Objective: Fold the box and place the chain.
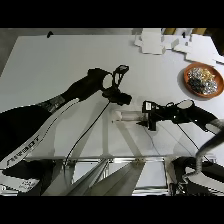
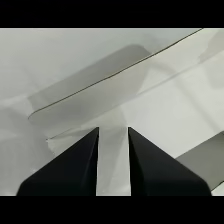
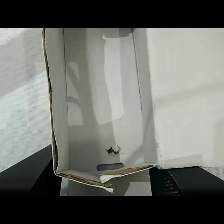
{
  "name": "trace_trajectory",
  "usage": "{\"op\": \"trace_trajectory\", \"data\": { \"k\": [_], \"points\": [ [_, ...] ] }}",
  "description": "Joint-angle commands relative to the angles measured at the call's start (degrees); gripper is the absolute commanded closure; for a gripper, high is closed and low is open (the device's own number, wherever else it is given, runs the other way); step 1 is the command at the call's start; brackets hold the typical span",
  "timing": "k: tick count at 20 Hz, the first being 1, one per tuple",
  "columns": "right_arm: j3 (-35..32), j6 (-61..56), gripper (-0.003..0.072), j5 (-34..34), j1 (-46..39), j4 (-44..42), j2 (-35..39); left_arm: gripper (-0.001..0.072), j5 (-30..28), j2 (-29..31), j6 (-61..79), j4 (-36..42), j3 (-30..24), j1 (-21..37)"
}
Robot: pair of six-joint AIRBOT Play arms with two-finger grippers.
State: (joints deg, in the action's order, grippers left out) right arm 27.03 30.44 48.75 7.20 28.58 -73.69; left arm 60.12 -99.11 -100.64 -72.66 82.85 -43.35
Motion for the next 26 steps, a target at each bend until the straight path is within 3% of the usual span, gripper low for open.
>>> {"op": "trace_trajectory", "data": {
  "k": [1,3,6,8,9,11,18,20,26],
  "points": [
    [0.0,0.0,0.0281,-0.1,0.0,0.1,0.0,0.0486,2.1,-0.6,-1.4,-0.2,0.1,0.1],
    [0.0,0.0,0.0281,-0.1,0.0,0.1,0.0,0.0429,2.9,0.9,-1.4,-0.2,0.1,0.2],
    [0.0,0.0,0.0281,-0.1,0.0,0.1,0.0,0.0428,3.4,5.2,-1.4,-1.0,0.1,1.4],
    [0.0,0.0,0.0281,-0.1,0.0,0.1,0.0,0.0405,6.0,7.8,-2.9,-3.1,0.1,2.1],
    [0.0,0.0,0.0281,-0.1,0.0,0.1,0.0,0.035,7.9,8.7,-3.8,-4.6,0.1,2.4],
    [0.0,0.0,0.0281,-0.1,0.0,0.1,0.0,0.0311,12.0,9.8,-5.1,-7.1,0.1,2.7],
    [0.0,0.0,0.0281,-0.1,0.0,0.1,0.0,0.031,20.2,9.9,-6.3,-7.3,-0.1,1.3],
    [0.0,0.0,0.0281,-0.1,0.0,0.1,0.0,0.0253,20.0,10.2,-6.3,-6.7,-0.6,0.7],
    [0.0,0.0,0.0281,-0.1,0.0,0.1,0.0,0.0192,12.9,10.0,-6.9,-1.9,-7.7,0.4]
  ]
}}
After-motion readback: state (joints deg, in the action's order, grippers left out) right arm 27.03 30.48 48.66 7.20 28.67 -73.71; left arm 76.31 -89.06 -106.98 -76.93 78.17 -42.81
